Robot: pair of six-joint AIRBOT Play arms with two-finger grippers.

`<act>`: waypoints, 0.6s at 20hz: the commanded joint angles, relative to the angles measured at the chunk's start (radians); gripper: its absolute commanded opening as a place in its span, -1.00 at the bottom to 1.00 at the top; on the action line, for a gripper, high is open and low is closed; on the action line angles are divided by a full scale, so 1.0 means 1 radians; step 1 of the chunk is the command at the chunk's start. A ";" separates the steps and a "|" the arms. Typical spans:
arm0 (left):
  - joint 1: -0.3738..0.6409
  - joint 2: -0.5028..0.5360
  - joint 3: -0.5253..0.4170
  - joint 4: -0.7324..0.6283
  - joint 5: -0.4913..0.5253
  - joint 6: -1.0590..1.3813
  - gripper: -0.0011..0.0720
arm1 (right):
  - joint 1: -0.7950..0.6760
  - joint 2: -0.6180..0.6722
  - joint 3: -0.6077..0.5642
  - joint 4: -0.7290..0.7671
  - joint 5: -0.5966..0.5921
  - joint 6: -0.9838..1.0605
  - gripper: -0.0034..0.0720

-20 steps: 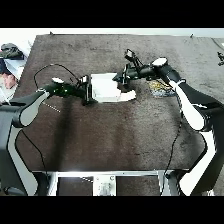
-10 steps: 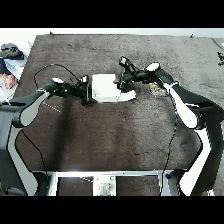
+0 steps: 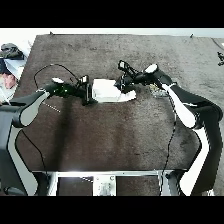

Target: Fold the box and place the chain.

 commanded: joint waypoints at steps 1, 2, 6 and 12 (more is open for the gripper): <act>0.000 0.000 0.000 0.000 0.000 0.000 0.31 | -0.001 0.027 0.000 -0.010 0.007 0.001 -0.91; 0.000 0.000 0.000 0.000 0.000 0.000 0.31 | -0.002 0.047 0.000 -0.011 0.011 0.001 -0.91; 0.000 0.000 0.000 0.000 0.000 0.000 0.31 | -0.016 0.165 0.000 -0.058 0.169 0.001 -0.91; 0.000 0.000 0.000 0.000 0.000 0.000 0.31 | -0.018 0.227 -0.017 -0.373 0.293 0.087 -0.06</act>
